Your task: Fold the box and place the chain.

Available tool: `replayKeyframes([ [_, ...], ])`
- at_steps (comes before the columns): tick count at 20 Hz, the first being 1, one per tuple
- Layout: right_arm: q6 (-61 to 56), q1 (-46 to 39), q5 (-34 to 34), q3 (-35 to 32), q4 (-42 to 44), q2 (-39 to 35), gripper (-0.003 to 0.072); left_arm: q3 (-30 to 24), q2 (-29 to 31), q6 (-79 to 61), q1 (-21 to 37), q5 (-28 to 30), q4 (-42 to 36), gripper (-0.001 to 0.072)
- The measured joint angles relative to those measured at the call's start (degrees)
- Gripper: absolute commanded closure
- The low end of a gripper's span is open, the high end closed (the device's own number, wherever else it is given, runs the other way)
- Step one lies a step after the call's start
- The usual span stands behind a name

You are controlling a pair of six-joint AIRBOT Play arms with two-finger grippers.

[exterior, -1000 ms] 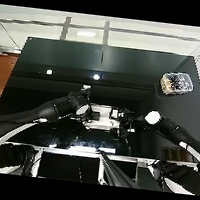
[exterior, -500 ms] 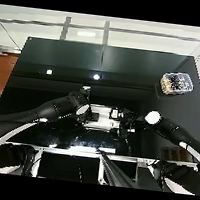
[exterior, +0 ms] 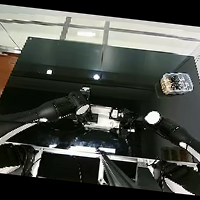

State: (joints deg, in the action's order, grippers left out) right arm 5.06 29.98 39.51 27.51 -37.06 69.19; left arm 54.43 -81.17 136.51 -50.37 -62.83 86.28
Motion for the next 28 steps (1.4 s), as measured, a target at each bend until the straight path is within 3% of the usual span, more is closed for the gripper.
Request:
replayKeyframes([
  [5,-0.1,0.0,0.0,0.0,0.0,0.0,0.0216,0.0,0.0,0.1,0.1,0.5,0.2,0.0377],
  [6,-0.1,0.0,0.0,0.0,0.0,0.0,0.0217,0.0,0.0,0.1,0.1,0.9,0.2,0.0415],
  [7,-0.1,0.0,-0.1,0.0,0.0,0.0,0.0217,0.0,0.0,0.1,0.1,1.4,0.2,0.0526],
  [10,-0.1,0.0,-0.1,0.0,0.0,0.0,0.0217,0.0,0.0,0.1,0.1,2.2,0.2,0.0582],
  [12,-0.2,0.0,-0.2,0.0,0.0,0.0,0.0217,0.0,0.0,0.1,0.1,2.2,0.3,0.0678],
  [15,-0.2,0.0,-0.2,0.0,0.0,0.0,0.0215,0.0,0.0,-0.1,0.1,2.7,0.3,0.0678],
  [16,-0.2,0.0,-0.2,0.0,0.0,0.0,0.0184,0.0,0.0,-0.1,0.1,2.7,0.3,0.0678],
  [17,-0.2,0.0,-0.2,0.0,0.0,0.0,0.0045,0.0,0.0,-0.1,0.1,2.8,0.3,0.0678],
  [18,-0.3,0.0,-0.2,0.0,-0.1,0.0,-0.0022,0.0,0.0,-0.1,0.1,2.9,0.3,0.0678],
  [28,-7.3,0.0,3.8,0.3,-8.2,-5.3,-0.0021,-1.2,1.5,-2.4,1.6,-0.3,2.0,0.0677],
])
